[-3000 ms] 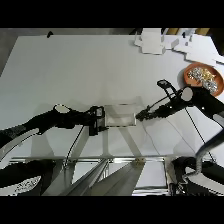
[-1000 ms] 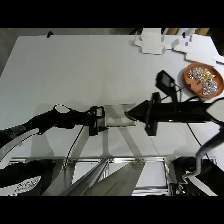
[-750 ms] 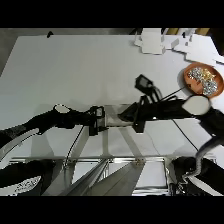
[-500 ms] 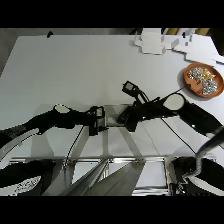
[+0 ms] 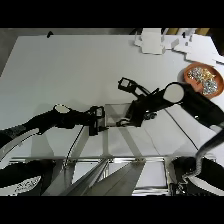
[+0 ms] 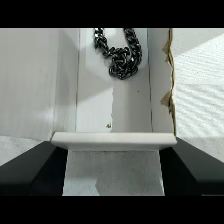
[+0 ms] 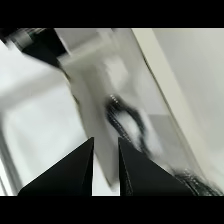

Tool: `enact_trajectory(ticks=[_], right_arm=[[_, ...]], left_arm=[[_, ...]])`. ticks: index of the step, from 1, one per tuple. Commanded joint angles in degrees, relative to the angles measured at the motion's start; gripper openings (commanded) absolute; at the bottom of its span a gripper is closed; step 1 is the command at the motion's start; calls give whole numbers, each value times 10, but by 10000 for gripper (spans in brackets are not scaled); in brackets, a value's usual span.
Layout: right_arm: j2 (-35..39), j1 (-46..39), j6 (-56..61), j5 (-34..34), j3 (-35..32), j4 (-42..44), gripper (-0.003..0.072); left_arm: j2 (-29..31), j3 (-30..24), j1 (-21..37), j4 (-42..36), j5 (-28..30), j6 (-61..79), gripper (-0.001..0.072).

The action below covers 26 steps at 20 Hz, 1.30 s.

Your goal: Fold the box and place the chain.

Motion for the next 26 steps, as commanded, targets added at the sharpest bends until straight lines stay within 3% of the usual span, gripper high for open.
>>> enact_trajectory(ticks=[1,4,7,12,16,18,19,21,22,25,26], right_arm=[[35,-55,19,70,23,-91,146],[40,-153,-27,90,21,-65,75],[36,-208,-128,97,-5,56,42],[-4,-194,-233,44,-83,35,36],[-45,-151,-315,40,-88,-85,14],[-56,-143,-353,28,-88,-80,17],[-62,-143,-383,26,-88,-57,74],[-72,-143,-410,8,-88,-24,280],[-75,-143,-412,-2,-88,-7,347],[-76,-143,-465,-9,-88,36,323],[-76,-143,-489,-9,-89,48,251]], left_arm=[[0,0,0,0,0,0,272],[0,0,0,0,0,0,272],[0,0,0,0,0,0,272],[0,0,0,0,0,0,272],[0,0,0,0,0,0,272],[0,0,0,0,0,0,272],[0,0,0,0,0,0,272],[0,0,0,0,0,0,272],[0,0,0,0,0,0,272],[0,0,0,0,0,0,272],[0,0,0,0,0,0,272]])
